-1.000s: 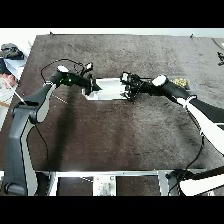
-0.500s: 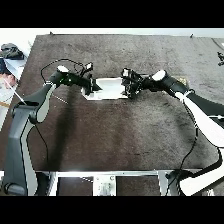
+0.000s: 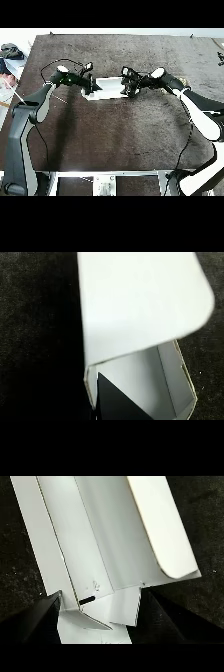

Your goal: Fold the box and place the chain.

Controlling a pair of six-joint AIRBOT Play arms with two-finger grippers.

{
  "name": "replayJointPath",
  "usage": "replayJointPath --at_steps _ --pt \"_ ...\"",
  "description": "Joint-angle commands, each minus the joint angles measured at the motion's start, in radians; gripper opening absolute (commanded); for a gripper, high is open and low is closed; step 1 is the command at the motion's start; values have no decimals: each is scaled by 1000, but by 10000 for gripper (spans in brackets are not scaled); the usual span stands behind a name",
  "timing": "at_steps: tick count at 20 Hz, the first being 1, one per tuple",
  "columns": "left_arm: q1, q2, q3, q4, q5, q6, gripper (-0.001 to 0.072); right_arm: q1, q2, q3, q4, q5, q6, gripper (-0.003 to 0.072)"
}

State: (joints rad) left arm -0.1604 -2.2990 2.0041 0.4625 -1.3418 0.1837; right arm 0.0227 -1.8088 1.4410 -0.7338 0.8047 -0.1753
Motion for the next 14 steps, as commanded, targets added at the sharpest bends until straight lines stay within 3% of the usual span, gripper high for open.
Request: replayJointPath --at_steps 1,5,14 --pt "0 0 0 1 -2 0 13 -15 -29 39 4 51 -15 585" --pt "0 0 0 1 -2 0 13 -28 -103 135 5 171 -15 586" --pt "0 0 0 0 -2 0 14 -29 -213 247 80 310 -71 586"
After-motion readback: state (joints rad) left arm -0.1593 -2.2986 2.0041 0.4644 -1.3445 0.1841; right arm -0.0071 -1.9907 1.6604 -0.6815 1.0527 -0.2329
